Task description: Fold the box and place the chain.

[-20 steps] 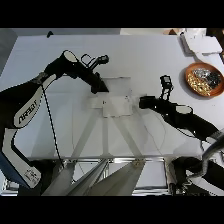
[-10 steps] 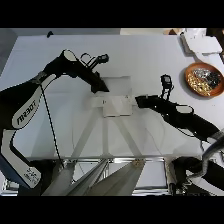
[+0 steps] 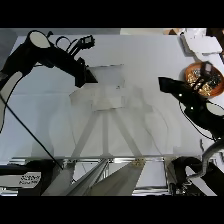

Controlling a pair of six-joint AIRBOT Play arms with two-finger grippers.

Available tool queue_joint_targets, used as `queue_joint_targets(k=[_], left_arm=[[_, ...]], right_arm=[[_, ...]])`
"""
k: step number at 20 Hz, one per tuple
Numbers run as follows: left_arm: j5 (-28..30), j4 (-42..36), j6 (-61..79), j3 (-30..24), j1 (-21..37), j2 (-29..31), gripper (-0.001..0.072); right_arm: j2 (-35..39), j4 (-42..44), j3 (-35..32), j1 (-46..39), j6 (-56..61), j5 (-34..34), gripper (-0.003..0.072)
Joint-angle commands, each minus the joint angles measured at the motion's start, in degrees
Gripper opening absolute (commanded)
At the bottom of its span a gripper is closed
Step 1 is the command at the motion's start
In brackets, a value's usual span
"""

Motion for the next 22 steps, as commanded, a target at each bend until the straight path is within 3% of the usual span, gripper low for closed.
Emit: queue_joint_targets(k=[1, 4, 13, 22], left_arm=[[3.8, -5.8, 7.0, -9.5, 0.4, 5.5, -0.0001], [5.2, -5.6, 9.0, -13.9, 0.3, 3.0, 0.0006], [9.9, -5.3, 22.7, -13.9, -1.0, -5.9, 0.0004], [11.7, -8.8, 30.6, -13.9, -1.7, -11.1, 0.0002]], right_arm=[[2.1, -0.4, 0.1, -5.8, 0.0, 0.3, 0.053], [2.1, -0.5, 0.1, -6.6, 0.0, 0.4, 0.0527], [2.1, -6.3, 0.1, -6.6, 0.0, 7.4, 0.0517], [2.1, -6.7, 0.1, -6.6, 0.0, 7.7, 0.0517]])
